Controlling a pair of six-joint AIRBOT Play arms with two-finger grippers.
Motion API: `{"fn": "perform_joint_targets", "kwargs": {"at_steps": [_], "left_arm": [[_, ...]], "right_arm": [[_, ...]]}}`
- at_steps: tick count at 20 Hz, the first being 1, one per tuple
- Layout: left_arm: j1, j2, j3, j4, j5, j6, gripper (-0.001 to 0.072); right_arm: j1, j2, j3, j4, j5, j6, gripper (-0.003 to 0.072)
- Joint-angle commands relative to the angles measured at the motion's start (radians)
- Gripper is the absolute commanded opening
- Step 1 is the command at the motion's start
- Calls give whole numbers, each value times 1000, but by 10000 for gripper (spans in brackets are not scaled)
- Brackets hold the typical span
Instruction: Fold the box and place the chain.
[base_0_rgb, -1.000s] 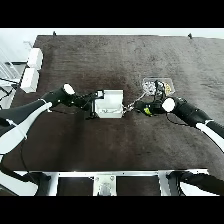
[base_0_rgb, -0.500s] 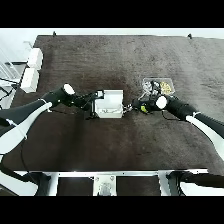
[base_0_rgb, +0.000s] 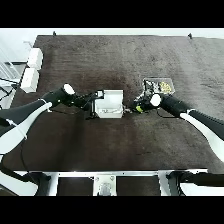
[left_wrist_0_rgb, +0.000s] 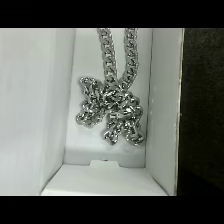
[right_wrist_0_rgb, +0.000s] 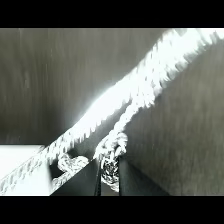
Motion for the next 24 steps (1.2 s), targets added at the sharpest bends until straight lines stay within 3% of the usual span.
{"fn": "perform_joint_targets", "kwargs": {"at_steps": [1, 6, 10, 17, 24], "left_arm": [[0, 0, 0, 0, 0, 0, 529], [0, 0, 0, 0, 0, 0, 529], [0, 0, 0, 0, 0, 0, 529], [0, 0, 0, 0, 0, 0, 529], [0, 0, 0, 0, 0, 0, 529]], "right_arm": [[0, 162, 5, -42, 1, -1, 3], [10, 418, 5, -53, 1, 0, 3], [80, 521, 6, -42, -1, 0, 3], [295, 531, 10, 6, -158, 30, 2], [368, 466, -5, 5, -205, 79, 2]]}}
